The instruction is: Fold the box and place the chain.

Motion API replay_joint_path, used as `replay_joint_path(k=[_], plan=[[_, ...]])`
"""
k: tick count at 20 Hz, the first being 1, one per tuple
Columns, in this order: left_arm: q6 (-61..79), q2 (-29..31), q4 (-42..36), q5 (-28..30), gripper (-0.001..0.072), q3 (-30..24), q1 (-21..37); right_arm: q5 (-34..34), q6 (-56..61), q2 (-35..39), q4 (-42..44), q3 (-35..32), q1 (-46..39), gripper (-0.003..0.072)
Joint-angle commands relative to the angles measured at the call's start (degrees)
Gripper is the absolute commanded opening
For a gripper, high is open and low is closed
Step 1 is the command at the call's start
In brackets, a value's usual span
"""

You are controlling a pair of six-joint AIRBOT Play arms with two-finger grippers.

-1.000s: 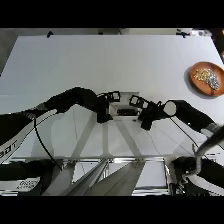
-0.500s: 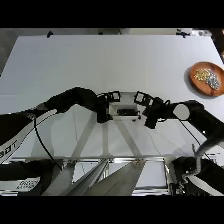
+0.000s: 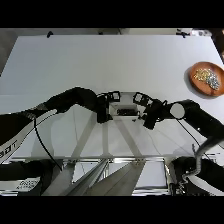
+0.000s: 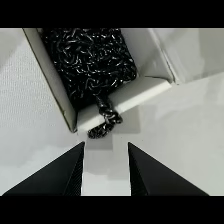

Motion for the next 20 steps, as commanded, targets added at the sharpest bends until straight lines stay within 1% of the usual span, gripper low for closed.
replay_joint_path(k=[1,6,7,9,17,18,20], plan=[[0.02,-0.04,0.02,0.00,0.0348,0.02,0.00,-3.13,-0.35,-3.61,2.14,-0.02,0.00,0.0296],[0.00,-0.04,0.00,0.00,0.0348,0.02,0.00,-2.67,-1.84,-5.75,3.39,-0.02,0.00,0.0290],[0.00,-0.04,0.00,0.00,0.0348,0.02,0.02,-2.86,-1.84,-5.79,3.41,-0.02,0.00,0.0279],[0.00,-0.04,0.00,0.00,0.0348,0.02,0.00,-3.10,-1.84,-5.79,3.43,-0.02,0.00,0.0221],[0.00,-0.04,0.02,0.00,0.0348,0.02,0.00,-3.78,-1.79,-5.81,3.69,-0.04,0.00,0.0215],[0.02,-0.04,0.02,0.00,0.0348,0.02,0.02,-3.98,-1.77,-6.01,3.93,-0.04,0.00,0.0168],[0.02,-0.04,0.00,0.00,0.0348,0.02,0.00,-3.89,-1.53,-7.39,4.52,-0.04,0.13,0.0167]])
